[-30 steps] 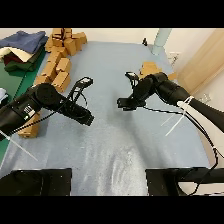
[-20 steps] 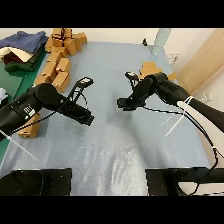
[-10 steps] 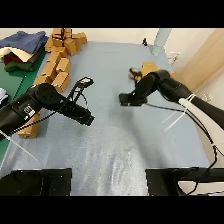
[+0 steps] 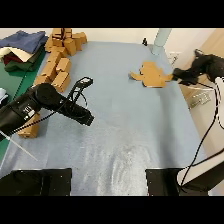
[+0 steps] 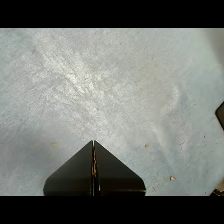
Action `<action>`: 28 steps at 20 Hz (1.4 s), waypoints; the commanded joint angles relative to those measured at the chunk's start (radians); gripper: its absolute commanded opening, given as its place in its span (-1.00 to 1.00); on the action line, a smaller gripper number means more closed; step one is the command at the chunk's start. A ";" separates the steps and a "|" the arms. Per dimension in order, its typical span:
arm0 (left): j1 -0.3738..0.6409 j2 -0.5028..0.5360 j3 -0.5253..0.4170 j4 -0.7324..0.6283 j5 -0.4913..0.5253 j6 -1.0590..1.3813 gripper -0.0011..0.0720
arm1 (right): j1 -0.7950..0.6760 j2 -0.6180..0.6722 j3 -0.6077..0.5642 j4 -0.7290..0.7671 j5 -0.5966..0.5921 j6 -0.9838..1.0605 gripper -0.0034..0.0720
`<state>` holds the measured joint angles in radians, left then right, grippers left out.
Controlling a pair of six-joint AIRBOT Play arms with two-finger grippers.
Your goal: Fold the box.
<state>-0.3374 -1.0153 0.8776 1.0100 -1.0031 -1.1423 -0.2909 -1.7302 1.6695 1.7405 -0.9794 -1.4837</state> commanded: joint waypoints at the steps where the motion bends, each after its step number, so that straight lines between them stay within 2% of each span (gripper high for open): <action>1: 0.000 0.000 0.000 0.000 0.001 0.000 -0.93 | -0.176 -0.196 0.190 0.164 0.092 -0.105 0.37; 7: 0.000 0.000 0.000 0.000 0.001 0.000 -0.93 | -0.167 -0.421 0.392 0.394 0.080 -0.261 0.37; 13: 0.000 0.000 0.000 0.000 0.001 0.000 -0.93 | -0.125 -0.470 0.394 0.441 0.175 -0.332 0.34; 15: 0.000 0.000 0.000 0.000 0.001 0.000 -0.93 | -0.116 -0.471 0.394 0.443 0.241 -0.344 0.11; 17: 0.000 0.000 0.000 0.000 0.001 0.000 -0.93 | -0.106 -0.471 0.397 0.457 0.282 -0.360 0.09; 19: 0.000 0.000 0.000 0.000 0.001 0.000 -0.93 | -0.092 -0.471 0.399 0.465 0.286 -0.401 -0.03; 20: 0.000 0.000 0.000 0.000 0.001 0.000 -0.93 | -0.084 -0.470 0.399 0.470 0.282 -0.413 -0.22; 22: 0.000 0.000 0.000 0.000 0.001 0.000 -0.93 | -0.068 -0.457 0.399 0.475 0.268 -0.414 -0.88; 26: 0.000 0.000 0.000 0.000 0.001 0.000 -0.93 | -0.032 -0.386 0.397 0.473 0.110 -0.488 -0.91; 28: 0.000 0.000 0.000 0.000 0.001 0.000 -0.93 | -0.013 -0.330 0.355 0.474 0.096 -0.470 -0.92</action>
